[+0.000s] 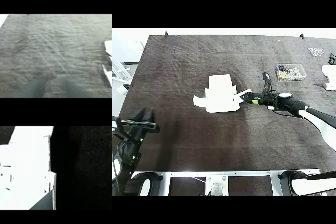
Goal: Fold the box and place the chain.
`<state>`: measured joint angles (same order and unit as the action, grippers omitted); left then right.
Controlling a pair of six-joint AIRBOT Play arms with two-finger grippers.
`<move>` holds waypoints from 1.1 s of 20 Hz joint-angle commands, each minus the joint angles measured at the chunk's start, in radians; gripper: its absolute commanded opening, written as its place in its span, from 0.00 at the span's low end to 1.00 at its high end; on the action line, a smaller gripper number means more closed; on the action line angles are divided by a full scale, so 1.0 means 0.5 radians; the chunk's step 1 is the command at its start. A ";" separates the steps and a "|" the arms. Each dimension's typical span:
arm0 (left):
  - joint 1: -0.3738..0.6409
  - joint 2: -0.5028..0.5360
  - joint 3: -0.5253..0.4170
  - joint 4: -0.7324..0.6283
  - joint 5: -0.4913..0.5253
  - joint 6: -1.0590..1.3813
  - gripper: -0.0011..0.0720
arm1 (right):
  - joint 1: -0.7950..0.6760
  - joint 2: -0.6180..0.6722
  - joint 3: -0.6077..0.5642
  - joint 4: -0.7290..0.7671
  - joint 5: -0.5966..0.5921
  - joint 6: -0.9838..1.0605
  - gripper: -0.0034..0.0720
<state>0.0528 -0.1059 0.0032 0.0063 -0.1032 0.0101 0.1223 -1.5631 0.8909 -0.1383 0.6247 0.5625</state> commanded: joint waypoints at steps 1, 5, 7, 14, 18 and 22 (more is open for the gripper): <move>0.001 0.000 0.001 0.002 -0.125 0.042 0.67 | 0.057 -0.015 0.008 0.004 -0.139 0.021 0.05; 0.001 0.000 0.005 0.000 -0.146 0.050 0.67 | 0.137 -0.015 0.008 0.074 -0.309 0.049 0.05; 0.001 -0.006 0.041 -0.001 -0.146 0.050 0.67 | 0.141 -0.015 0.007 0.083 -0.316 0.049 0.05; 0.001 -0.449 0.366 0.002 -0.163 0.112 0.67 | 0.139 -0.015 0.012 0.083 -0.306 0.003 0.05; 0.001 -1.233 0.792 0.002 -0.545 0.127 0.67 | 0.139 -0.015 0.029 0.082 -0.297 -0.037 0.05; 0.001 -1.979 1.350 0.003 -0.958 0.140 0.67 | 0.139 -0.015 0.033 0.084 -0.290 -0.040 0.05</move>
